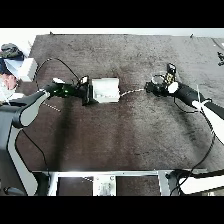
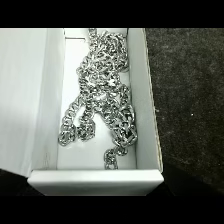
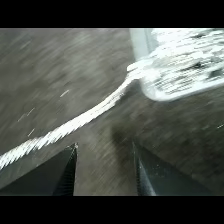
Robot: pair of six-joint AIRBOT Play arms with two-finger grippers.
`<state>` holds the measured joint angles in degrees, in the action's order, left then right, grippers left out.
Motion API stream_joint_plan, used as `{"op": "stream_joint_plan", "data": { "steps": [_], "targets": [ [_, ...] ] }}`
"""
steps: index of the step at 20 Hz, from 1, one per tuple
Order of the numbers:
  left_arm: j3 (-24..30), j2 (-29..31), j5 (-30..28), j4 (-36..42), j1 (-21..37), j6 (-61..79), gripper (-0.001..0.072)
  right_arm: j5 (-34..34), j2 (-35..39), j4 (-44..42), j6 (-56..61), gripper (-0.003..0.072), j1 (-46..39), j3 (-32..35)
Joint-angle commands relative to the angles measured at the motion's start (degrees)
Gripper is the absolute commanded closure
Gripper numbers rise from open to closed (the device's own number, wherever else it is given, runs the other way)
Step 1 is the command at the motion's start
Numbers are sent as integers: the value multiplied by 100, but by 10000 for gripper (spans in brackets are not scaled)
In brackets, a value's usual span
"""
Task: Fold the box and place the chain.
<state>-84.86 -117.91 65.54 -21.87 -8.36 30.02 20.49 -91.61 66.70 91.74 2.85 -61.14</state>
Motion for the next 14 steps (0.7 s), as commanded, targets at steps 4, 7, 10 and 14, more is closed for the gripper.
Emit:
{"op": "stream_joint_plan", "data": {
  "steps": [4, 7, 10, 14],
  "targets": [
    [0, -2, -4, -2, 0, 0, 384, -505, -708, -595, 90, 360, 59, -472],
    [0, -2, -4, 0, 0, 0, 384, -507, -970, -719, 92, 363, 170, -743],
    [0, -2, -4, 0, 0, 0, 384, -474, -1012, -824, 92, 673, 179, -778],
    [0, -2, -2, -2, 0, 0, 384, 153, -221, -820, -588, 674, 494, -778]
  ]
}}
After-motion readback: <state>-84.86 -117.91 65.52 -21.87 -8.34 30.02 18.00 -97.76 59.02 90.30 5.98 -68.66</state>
